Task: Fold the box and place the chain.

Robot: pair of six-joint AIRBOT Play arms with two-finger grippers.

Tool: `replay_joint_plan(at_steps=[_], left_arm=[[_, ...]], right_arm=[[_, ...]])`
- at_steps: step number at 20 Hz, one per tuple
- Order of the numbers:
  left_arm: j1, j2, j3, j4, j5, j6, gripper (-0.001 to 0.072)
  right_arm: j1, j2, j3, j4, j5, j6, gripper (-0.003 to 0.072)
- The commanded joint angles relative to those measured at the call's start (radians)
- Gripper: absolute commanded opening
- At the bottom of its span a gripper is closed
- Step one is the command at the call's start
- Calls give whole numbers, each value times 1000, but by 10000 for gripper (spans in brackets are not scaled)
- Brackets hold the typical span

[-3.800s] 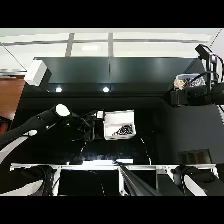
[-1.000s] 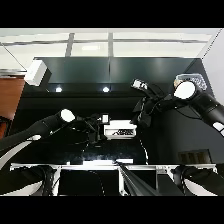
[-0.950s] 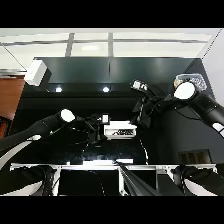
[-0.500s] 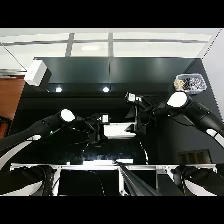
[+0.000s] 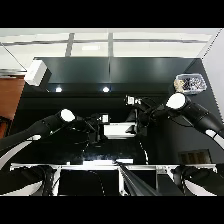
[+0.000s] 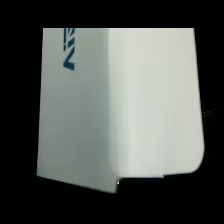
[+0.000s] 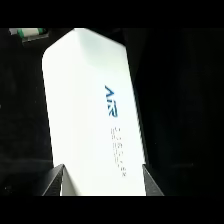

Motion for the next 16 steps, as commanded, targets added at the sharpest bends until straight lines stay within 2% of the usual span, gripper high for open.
replay_joint_plan(at_steps=[1, 3, 5, 13, 14, 16], left_arm=[[0, 0, 0, 0, 0, 2, 393], [0, 0, 0, 0, 0, 2, 392], [0, 0, 0, 0, 0, 2, 392], [0, 0, 0, 0, 0, 2, 393], [0, 0, 0, 0, 0, 2, 392], [0, 0, 0, 0, 0, 2, 392]], right_arm=[[1, 0, -1, -28, 0, 10, 534], [1, 0, -1, -27, 1, 16, 533], [1, 0, -1, -27, 3, 23, 419], [1, 0, -22, -30, -3, 29, 415], [1, 0, -23, -31, -3, 30, 350], [1, 0, -23, -30, -4, 30, 338]])
